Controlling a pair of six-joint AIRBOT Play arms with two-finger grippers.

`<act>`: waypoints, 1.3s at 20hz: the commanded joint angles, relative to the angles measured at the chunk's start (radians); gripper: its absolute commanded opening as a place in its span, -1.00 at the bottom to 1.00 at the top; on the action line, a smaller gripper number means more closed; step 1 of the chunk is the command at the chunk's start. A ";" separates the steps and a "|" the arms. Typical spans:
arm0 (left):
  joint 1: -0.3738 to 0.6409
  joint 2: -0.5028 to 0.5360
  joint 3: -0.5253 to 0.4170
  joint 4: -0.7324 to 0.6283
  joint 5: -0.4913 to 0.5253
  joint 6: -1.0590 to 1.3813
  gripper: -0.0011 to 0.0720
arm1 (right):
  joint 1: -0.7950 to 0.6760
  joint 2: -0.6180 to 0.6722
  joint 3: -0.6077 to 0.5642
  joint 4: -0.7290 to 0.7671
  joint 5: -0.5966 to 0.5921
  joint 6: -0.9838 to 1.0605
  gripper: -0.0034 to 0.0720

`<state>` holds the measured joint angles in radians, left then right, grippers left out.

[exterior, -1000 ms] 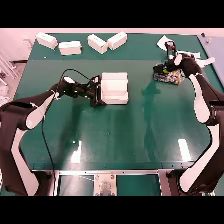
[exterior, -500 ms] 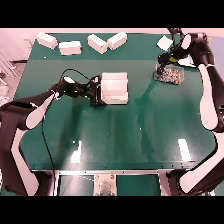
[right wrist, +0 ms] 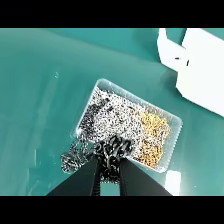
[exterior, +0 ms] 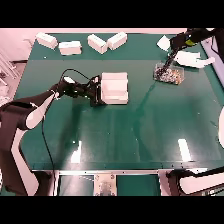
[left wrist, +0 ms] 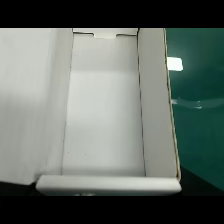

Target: Fold the box and place the chain.

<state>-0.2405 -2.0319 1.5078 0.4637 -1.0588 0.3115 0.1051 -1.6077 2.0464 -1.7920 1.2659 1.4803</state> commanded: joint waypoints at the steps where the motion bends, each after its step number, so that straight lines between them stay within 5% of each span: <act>1: 0.000 0.001 0.000 0.000 0.000 0.000 0.30 | 0.044 0.071 0.001 -0.023 0.025 -0.026 -0.89; 12: 0.000 0.001 0.000 0.000 0.000 0.000 0.30 | 0.235 0.201 0.000 -0.026 0.045 -0.079 -0.89; 26: 0.000 0.001 0.000 0.000 0.000 0.000 0.30 | 0.345 0.201 -0.212 0.109 0.032 -0.079 -0.89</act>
<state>-0.2401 -2.0319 1.5078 0.4637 -1.0588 0.3115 0.4259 -1.4075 1.8675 -1.7283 1.2984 1.4025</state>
